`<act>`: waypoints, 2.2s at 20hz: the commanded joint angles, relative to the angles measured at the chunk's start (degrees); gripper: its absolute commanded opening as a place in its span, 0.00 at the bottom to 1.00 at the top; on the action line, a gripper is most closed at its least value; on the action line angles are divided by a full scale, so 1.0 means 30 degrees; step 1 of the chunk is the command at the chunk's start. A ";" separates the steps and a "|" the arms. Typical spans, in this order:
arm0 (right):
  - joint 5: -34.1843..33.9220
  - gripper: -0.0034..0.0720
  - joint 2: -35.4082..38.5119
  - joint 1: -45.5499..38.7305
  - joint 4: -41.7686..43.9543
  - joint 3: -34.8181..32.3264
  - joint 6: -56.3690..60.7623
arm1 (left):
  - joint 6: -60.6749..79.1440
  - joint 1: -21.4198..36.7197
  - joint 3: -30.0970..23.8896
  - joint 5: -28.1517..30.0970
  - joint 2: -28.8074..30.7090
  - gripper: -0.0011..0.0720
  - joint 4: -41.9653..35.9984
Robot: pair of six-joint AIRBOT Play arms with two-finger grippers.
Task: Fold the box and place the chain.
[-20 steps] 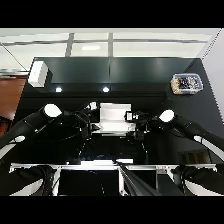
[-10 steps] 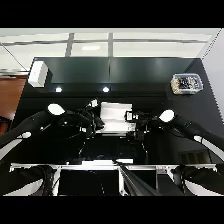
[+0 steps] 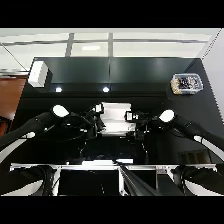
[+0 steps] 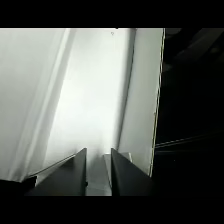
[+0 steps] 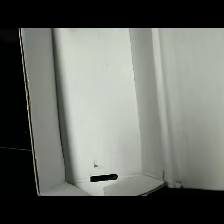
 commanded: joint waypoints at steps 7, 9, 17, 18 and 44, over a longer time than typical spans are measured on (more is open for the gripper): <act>0.0000 0.21 -0.0015 -0.0007 0.0015 -0.0007 0.0007 | -0.8036 0.3169 0.0262 -0.1311 0.4364 0.05 0.5450; 0.0007 0.21 -0.0015 -0.0007 0.0015 -0.0007 0.0007 | -0.9282 0.5246 0.0248 -0.2922 0.5770 0.05 0.6492; 0.0007 0.21 -0.0015 -0.0007 0.0007 -0.0007 0.0007 | -2.5675 1.1460 -0.1399 -0.4546 0.4881 0.05 0.6302; 0.0007 0.21 -0.0015 -0.0007 0.0015 -0.0007 0.0007 | -2.5369 1.1446 -0.1778 -0.5056 0.4306 0.05 0.5668; 0.0007 0.21 -0.0015 -0.0007 0.0015 -0.0007 0.0015 | -1.9445 0.6404 0.1923 -0.7133 -0.1399 0.88 -0.0182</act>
